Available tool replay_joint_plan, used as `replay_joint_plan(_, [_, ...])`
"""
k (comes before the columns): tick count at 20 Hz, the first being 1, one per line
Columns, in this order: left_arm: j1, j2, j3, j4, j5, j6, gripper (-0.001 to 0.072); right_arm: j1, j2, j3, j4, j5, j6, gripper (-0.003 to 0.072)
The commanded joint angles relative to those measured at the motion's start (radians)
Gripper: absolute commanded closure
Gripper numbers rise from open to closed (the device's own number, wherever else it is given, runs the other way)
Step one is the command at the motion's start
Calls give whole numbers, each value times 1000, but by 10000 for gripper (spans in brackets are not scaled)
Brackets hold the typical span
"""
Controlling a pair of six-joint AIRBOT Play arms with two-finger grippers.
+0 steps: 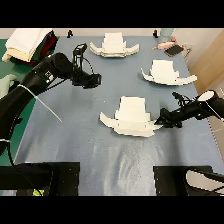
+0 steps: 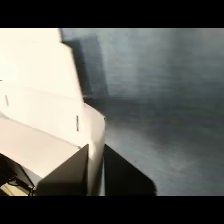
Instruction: Fold the box.
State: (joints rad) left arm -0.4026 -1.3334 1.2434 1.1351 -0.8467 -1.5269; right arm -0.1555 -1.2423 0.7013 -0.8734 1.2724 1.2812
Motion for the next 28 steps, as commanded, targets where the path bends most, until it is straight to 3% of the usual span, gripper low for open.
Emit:
replay_joint_plan(1, [-2,-1,0,0,12,-5,697,2,-37,-1,125,-7,-129,684])
replay_joint_plan(5, [0,0,1,-3,-8,-6,692,56,-19,-4,161,13,-246,686])
replay_joint_plan(6, [6,2,2,-8,-34,-1,460,86,2,-18,165,-2,-274,686])
replay_joint_plan(7, [13,6,2,-15,-67,-3,155,118,30,-39,168,-28,-293,686])
replay_joint_plan(8, [23,12,2,-18,-119,-1,121,153,63,-68,165,-68,-301,686])
replay_joint_plan(12, [55,21,-22,-21,-406,78,122,257,204,-185,159,-217,-324,685])
replay_joint_plan(14, [53,71,-105,-58,-448,103,122,288,282,-224,153,-265,-324,686])
replay_joint_plan(17, [53,210,-297,-132,-362,137,122,323,382,-275,153,-326,-319,685])
replay_joint_plan(20, [53,266,-406,-153,-252,161,121,348,396,-285,153,-354,-306,685])
replay_joint_plan(23, [53,217,-439,-189,-163,258,121,374,394,-285,153,-358,-305,685])
replay_joint_plan(26, [54,121,-436,-330,-57,427,121,382,394,-285,153,-350,-304,685])
replay_joint_plan(28, [56,47,-410,-426,-48,555,121,382,394,-285,153,-346,-303,685])
